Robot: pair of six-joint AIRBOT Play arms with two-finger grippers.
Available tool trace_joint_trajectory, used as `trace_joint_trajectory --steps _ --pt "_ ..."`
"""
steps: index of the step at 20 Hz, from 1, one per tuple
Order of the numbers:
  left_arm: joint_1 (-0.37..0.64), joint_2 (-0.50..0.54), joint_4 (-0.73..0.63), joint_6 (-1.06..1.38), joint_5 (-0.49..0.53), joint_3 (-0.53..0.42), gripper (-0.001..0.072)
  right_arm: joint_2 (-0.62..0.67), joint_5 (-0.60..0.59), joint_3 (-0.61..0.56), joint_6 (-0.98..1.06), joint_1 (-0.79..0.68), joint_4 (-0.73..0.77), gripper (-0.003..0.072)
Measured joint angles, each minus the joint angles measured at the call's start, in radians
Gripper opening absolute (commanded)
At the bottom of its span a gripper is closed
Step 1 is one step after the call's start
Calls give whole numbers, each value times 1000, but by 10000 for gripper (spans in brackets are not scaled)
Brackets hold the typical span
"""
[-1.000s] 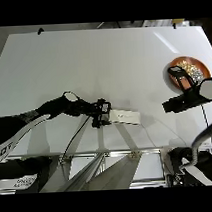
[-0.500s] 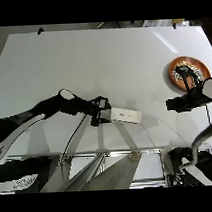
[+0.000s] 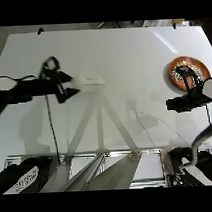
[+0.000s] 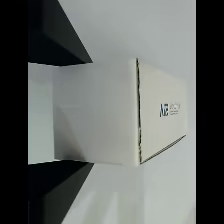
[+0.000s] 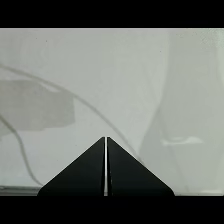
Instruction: Fold the box and place the chain.
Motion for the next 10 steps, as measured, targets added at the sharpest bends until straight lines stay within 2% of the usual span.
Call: trace_joint_trajectory --steps 4,5,6,10 --pt "257 66 122 -187 36 0 192 0 0 0 0 0 0 14" --pt "300 69 162 -233 48 -1 266 0 0 0 0 0 0 14" --pt "338 70 210 -282 59 -3 298 0 0 0 0 0 0 14" --pt "411 53 426 -477 96 -40 298 0 0 0 0 0 0 14"
